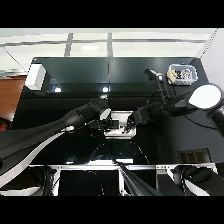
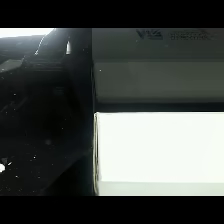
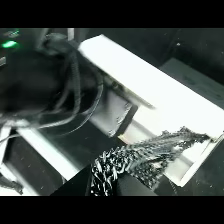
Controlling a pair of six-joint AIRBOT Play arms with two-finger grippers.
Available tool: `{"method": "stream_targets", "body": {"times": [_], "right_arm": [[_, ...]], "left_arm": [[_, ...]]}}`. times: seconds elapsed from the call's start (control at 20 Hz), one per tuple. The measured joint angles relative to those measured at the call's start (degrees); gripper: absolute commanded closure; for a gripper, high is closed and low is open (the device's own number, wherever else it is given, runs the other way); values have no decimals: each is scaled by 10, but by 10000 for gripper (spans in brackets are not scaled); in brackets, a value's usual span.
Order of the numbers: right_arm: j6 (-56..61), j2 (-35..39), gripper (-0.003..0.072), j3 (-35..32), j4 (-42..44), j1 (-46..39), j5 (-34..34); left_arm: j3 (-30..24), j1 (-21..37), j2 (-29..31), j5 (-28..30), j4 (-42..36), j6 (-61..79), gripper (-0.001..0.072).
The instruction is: Fold the box and place the chain.
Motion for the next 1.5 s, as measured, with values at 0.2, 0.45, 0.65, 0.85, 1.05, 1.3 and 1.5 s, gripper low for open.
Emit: {"method": "stream_targets", "body": {"times": [0.2, 0.45, 0.65, 0.85, 1.05, 1.3, 1.5], "right_arm": [[3, -3, 326, -24, -20, -8, -32], [-2, 29, 322, -24, -128, -117, 10], [-10, 37, 322, -25, -167, -170, 31], [-16, 40, 322, -26, -179, -185, 30], [-17, 40, 322, -26, -183, -189, 25], [-17, 40, 322, -26, -186, -190, 16], [-17, 40, 322, -26, -186, -190, 2]], "left_arm": [[0, 0, 0, 0, 1, 0, 685], [0, 0, 0, 1, 0, 0, 684], [4, 1, 0, 18, -25, -3, 1], [14, -1, 32, 23, -17, 31, 1], [-19, 12, 125, -8, 48, 98, 1], [-184, 139, 272, -10, 54, 160, 1], [-295, 226, 316, 69, -141, 446, 2]]}}
